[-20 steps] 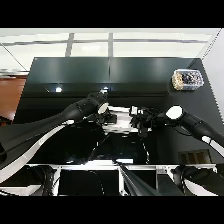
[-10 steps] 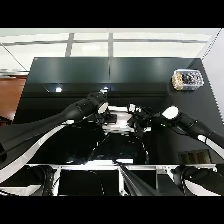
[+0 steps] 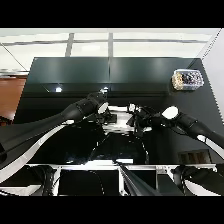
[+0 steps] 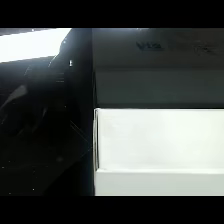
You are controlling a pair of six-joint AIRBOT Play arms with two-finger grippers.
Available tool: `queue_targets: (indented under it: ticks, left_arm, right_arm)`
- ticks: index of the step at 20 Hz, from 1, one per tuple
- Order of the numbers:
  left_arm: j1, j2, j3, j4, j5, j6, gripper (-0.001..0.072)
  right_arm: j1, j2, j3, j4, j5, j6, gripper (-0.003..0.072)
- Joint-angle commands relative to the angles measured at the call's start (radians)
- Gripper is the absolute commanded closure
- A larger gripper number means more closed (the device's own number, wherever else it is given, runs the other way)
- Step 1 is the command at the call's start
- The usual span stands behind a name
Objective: Fold the box and place the chain.
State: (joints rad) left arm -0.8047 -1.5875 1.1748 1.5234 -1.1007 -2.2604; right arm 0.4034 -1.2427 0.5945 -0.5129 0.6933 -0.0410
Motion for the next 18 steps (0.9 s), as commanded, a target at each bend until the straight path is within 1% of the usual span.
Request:
queue_targets:
  ticks: [1, 2, 3, 5, 6, 7, 9, 11, 12, 14, 16, 18]
  left_arm:
    - [0.001, 0.000, 0.000, 0.001, 0.008, 0.000, 0.0683]
    - [0.001, 0.000, 0.000, 0.001, 0.008, 0.000, 0.0683]
    - [0.001, 0.000, 0.000, 0.001, 0.008, 0.000, 0.0683]
    - [0.001, 0.000, 0.000, 0.001, 0.007, 0.000, 0.0683]
    - [0.001, 0.000, 0.000, 0.001, 0.007, 0.000, 0.0682]
    - [0.001, 0.000, 0.000, 0.001, 0.007, 0.001, 0.0683]
    - [0.001, 0.000, 0.000, 0.001, 0.007, 0.001, 0.0683]
    - [0.001, 0.000, 0.000, 0.001, 0.000, 0.001, 0.0682]
    - [0.001, 0.000, 0.000, 0.001, -0.004, 0.001, 0.0683]
    - [0.001, 0.000, 0.000, 0.001, -0.006, 0.001, 0.0683]
    - [0.001, 0.000, 0.000, 0.001, -0.006, 0.001, 0.0683]
    - [0.001, 0.000, 0.000, 0.001, -0.007, 0.001, 0.0683]
  right_arm:
    - [-0.026, 0.016, 0.012, -0.039, 0.003, 0.212, 0.0669]
    - [-0.054, 0.034, 0.028, -0.082, 0.027, 0.344, 0.0669]
    - [-0.093, 0.059, 0.048, -0.131, 0.078, 0.463, 0.0669]
    - [-0.217, 0.133, 0.092, -0.233, 0.221, 0.702, 0.0669]
    - [-0.289, 0.171, 0.104, -0.276, 0.275, 0.813, 0.0670]
    - [-0.375, 0.205, 0.103, -0.311, 0.305, 0.933, 0.0670]
    - [-0.532, 0.220, 0.094, -0.357, 0.368, 1.101, 0.0669]
    - [-0.626, 0.219, 0.032, -0.356, 0.340, 1.244, 0.0669]
    - [-0.640, 0.217, -0.011, -0.357, 0.303, 1.285, 0.0669]
    - [-0.603, 0.205, -0.092, -0.352, 0.263, 1.371, 0.0670]
    - [-0.517, 0.170, -0.132, -0.321, 0.265, 1.384, 0.0669]
    - [-0.410, 0.105, -0.136, -0.249, 0.276, 1.360, 0.0670]
